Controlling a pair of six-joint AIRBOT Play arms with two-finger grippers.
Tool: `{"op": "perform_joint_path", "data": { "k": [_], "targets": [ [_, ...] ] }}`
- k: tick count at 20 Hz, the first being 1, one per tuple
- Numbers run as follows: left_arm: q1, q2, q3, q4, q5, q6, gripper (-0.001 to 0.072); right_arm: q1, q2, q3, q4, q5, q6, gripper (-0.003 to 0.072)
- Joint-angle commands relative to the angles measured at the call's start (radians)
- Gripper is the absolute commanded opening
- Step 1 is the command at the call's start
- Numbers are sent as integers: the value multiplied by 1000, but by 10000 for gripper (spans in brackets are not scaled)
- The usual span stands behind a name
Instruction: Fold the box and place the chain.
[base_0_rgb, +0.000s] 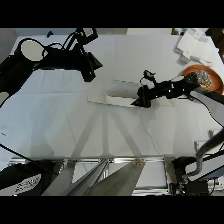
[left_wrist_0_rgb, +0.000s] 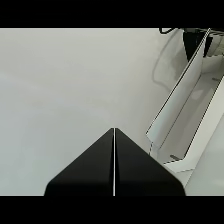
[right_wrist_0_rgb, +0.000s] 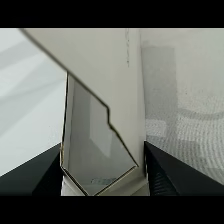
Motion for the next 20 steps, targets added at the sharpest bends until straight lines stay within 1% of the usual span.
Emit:
{"op": "perform_joint_path", "data": {
  "k": [1, 6, 13, 16, 18, 20],
  "targets": [
    [-1, 2, 0, 1, 0, 0, 14, 2, 0, 1, 3, 14, -2, 404],
    [-1, 2, 0, 1, 0, 0, 14, 2, 8, 1, 3, 14, -31, 404],
    [-1, 2, 0, 1, 0, 0, 14, 2, 93, 1, -12, 3, -134, 405],
    [-1, 2, 0, 1, 0, 0, 14, 9, 98, 1, -59, -52, -166, 405],
    [-1, 2, 0, 1, 0, 0, 14, 35, 98, 1, -111, -109, -168, 405],
    [-1, 2, 0, 1, 0, 0, 14, 69, 98, 1, -125, -141, -178, 406]
  ]
}}
